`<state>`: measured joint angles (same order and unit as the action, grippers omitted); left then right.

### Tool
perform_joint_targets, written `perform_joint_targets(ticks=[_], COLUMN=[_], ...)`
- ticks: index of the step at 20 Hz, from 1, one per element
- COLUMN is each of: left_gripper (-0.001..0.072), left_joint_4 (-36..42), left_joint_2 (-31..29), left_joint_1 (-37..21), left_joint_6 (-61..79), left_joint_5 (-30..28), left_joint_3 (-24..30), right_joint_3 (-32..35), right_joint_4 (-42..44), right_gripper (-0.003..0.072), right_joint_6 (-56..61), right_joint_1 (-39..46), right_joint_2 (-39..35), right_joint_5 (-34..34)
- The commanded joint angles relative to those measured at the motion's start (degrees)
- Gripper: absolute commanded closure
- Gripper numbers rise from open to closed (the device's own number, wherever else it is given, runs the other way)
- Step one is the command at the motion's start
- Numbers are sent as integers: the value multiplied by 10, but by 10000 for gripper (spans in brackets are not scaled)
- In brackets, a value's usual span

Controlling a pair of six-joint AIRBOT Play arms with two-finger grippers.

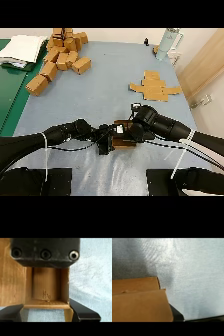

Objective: Fold the box.

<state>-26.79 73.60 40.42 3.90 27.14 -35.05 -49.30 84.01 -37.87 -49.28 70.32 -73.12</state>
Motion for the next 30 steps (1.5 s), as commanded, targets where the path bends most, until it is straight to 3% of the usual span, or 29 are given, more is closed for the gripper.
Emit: perform_joint_targets(ticks=[1,2,9,17,18,19,21,23,25,27,30], left_gripper=[285,285,285,285,285,285,285,285,285,285,285], left_joint_4=[0,0,0,0,0,0,0,0,0,0,0], left_joint_2=[0,0,0,0,0,0,0,0,0,0,0], left_joint_1=[-1,-1,-1,-1,-1,-1,-1,-1,-1,-1,-1], left_joint_6=[0,0,0,0,0,0,0,0,0,0,0], left_joint_5=[0,0,0,0,0,0,0,0,0,0,0], left_joint_3=[0,0,0,0,0,0,0,0,0,0,0], right_joint_3=[1,1,0,0,0,0,0,0,0,-1,-24], right_joint_4=[-5,-4,8,-4,-14,-23,-63,-79,12,243,533], right_gripper=[474,335,331,332,360,441,681,682,682,682,682], right_joint_6=[-2,-2,-6,-1,-1,-1,-25,-93,-241,-486,-766], right_joint_1=[0,0,0,1,8,16,52,129,242,372,480], right_joint_2=[4,3,-17,-135,-148,-157,-163,-148,-116,-61,45], right_joint_5=[0,0,-9,-66,-80,-91,-101,-68,20,92,59])
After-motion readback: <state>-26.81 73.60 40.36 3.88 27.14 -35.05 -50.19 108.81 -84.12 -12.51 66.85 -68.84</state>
